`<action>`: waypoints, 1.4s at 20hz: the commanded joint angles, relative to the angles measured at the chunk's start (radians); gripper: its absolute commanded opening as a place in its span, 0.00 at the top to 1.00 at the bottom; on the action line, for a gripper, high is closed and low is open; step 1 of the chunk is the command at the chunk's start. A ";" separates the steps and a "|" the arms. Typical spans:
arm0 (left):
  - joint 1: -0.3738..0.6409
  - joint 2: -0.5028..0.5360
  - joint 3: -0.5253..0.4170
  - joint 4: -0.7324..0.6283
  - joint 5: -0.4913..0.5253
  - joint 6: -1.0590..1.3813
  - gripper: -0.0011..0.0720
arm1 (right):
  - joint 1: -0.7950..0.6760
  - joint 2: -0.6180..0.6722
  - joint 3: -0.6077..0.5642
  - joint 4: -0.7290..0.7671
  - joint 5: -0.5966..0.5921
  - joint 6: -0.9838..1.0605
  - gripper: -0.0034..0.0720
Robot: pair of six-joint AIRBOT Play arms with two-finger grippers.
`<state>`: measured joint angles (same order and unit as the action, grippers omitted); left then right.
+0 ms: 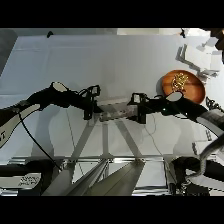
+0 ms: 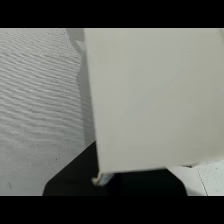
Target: Fold the box and place the chain.
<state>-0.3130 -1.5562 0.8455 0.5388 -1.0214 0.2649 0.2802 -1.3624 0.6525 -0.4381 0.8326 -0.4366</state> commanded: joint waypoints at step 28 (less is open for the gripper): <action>0.000 -0.001 0.000 0.000 0.000 0.000 0.97 | 0.087 -0.153 0.051 -0.006 0.024 -0.083 0.10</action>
<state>-0.3134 -1.5566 0.8448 0.5388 -1.0222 0.2653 0.3664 -1.5150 0.7040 -0.4419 0.8577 -0.5282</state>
